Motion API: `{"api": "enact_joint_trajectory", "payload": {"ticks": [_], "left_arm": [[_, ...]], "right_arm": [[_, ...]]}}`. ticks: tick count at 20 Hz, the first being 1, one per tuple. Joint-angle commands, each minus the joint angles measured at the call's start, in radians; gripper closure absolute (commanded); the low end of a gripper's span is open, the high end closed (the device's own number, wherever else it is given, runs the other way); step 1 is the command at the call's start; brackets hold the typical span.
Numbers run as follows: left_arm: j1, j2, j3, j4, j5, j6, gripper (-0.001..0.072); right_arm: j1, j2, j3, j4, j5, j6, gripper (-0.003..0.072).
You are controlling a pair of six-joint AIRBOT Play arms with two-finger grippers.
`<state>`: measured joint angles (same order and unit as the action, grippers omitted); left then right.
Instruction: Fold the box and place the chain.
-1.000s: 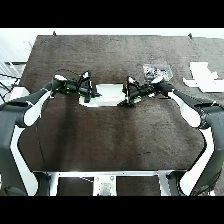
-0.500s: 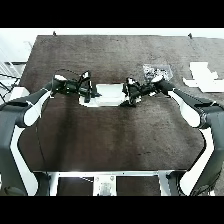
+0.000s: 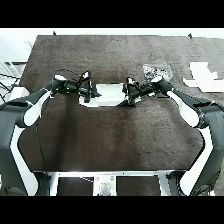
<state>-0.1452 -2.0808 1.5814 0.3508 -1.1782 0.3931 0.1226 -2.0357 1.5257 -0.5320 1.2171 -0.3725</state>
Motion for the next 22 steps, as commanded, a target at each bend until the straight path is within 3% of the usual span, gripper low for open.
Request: {"api": "enact_joint_trajectory", "payload": {"ticks": [1, 4, 7, 22], "left_arm": [[0.000, 0.000, 0.000, 0.000, 0.000, 0.000, 0.0690], [0.000, 0.000, 0.000, 0.000, 0.000, 0.000, 0.0690], [0.000, 0.000, 0.000, 0.000, 0.000, 0.000, 0.0690], [0.000, 0.000, 0.000, 0.000, 0.000, 0.000, 0.0690]], "right_arm": [[0.001, -0.004, 0.002, 0.016, 0.000, 0.001, 0.0030], [0.001, -0.005, 0.003, 0.016, 0.001, 0.001, 0.0042], [0.000, -0.010, 0.004, 0.015, 0.012, 0.002, 0.0129], [-0.005, -0.010, 0.004, 0.016, 0.014, 0.001, 0.0130]]}}
